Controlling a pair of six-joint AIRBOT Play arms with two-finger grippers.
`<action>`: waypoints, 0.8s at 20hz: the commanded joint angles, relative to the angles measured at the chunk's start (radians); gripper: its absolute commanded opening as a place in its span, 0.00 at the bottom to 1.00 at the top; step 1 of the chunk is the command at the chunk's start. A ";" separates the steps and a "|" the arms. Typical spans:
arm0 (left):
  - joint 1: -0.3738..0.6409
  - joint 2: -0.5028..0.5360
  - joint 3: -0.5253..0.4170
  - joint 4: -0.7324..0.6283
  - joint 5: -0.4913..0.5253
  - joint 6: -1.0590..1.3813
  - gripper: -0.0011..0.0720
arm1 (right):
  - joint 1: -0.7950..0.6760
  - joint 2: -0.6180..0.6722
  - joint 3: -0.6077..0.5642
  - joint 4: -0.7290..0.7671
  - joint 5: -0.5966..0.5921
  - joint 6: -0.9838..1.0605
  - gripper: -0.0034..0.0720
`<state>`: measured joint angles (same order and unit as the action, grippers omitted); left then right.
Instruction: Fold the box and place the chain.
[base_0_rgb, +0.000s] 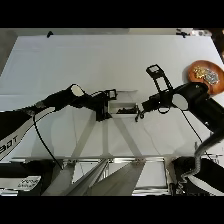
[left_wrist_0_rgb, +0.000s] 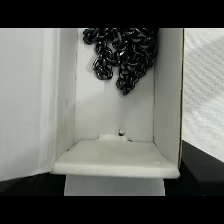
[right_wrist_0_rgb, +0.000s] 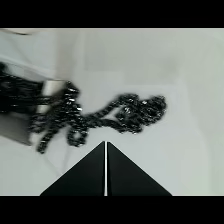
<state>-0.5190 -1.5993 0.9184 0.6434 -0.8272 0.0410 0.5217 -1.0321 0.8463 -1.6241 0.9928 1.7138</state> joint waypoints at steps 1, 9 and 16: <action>0.000 0.001 0.000 0.000 0.000 0.000 0.50 | 0.044 0.038 0.000 -0.025 -0.021 0.074 0.06; 0.000 0.001 0.000 0.000 0.000 0.000 0.50 | -0.032 -0.143 0.000 -0.132 -0.005 0.082 0.60; 0.000 0.001 0.000 0.000 0.000 0.000 0.50 | -0.038 -0.342 0.000 -0.137 -0.019 0.057 0.60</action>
<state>-0.5194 -1.5990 0.9184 0.6434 -0.8272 0.0410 0.4866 -1.3079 0.8467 -1.7546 0.9810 1.7775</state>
